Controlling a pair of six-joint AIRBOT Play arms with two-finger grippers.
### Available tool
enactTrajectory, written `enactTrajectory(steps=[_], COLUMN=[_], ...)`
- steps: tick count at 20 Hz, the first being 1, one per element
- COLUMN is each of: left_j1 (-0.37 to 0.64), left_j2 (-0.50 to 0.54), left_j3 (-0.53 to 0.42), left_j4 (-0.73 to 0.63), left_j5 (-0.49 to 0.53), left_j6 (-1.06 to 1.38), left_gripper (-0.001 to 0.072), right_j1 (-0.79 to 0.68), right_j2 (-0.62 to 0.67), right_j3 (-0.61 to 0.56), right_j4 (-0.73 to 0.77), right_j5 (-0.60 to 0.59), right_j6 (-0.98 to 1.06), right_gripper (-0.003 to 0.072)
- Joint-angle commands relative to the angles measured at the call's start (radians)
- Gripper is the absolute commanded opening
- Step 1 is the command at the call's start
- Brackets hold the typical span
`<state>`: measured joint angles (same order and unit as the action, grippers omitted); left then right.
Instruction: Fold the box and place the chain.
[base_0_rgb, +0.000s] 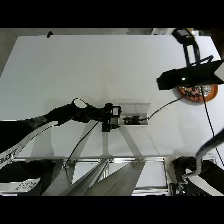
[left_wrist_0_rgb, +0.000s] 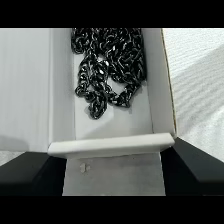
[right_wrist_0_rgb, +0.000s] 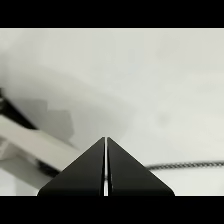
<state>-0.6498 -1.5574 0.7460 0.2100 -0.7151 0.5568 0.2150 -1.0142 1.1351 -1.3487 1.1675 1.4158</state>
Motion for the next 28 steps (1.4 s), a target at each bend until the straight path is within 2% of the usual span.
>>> enactTrajectory(steps=[1, 3, 4, 5, 6, 10, 17, 22, 28], left_j1=[0.000, 0.000, 0.000, 0.000, 0.000, 0.000, 0.000, 0.000, 0.000], left_j2=[0.000, 0.000, 0.000, 0.000, 0.000, 0.000, 0.000, 0.000, 0.000], left_j3=[0.000, 0.000, 0.000, 0.000, 0.000, 0.000, 0.000, 0.000, 0.000], left_j4=[0.000, 0.000, 0.000, 0.000, 0.000, 0.000, 0.000, 0.000, 0.000], left_j5=[0.000, 0.000, 0.000, 0.000, 0.000, 0.000, 0.000, 0.000, 0.000], left_j6=[0.000, 0.000, 0.000, 0.000, 0.000, 0.000, 0.000, 0.000, 0.000], left_gripper=[0.0103, 0.0103, 0.0103, 0.0103, 0.0103, 0.0103, 0.0103, 0.0103, 0.0103], right_j1=[-0.141, -0.189, -0.205, -0.216, -0.218, -0.218, -0.218, -0.218, -0.218], right_j2=[-0.072, -0.122, -0.145, -0.170, -0.193, -0.266, -0.375, -0.386, -0.430], right_j3=[0.015, -0.023, -0.047, -0.071, -0.092, -0.161, -0.163, -0.163, -0.163], right_j4=[-0.093, -0.093, -0.094, -0.095, -0.095, -0.087, -0.089, -0.127, -0.159], right_j5=[0.099, 0.095, 0.088, 0.084, 0.080, 0.029, -0.012, -0.064, -0.057], right_j6=[0.001, 0.001, 0.001, 0.001, 0.001, 0.002, 0.025, 0.106, 0.149], right_gripper=[0.0017, 0.0022, 0.0103, 0.0256, 0.0312, 0.0312, 0.0312, 0.0291, 0.0290])
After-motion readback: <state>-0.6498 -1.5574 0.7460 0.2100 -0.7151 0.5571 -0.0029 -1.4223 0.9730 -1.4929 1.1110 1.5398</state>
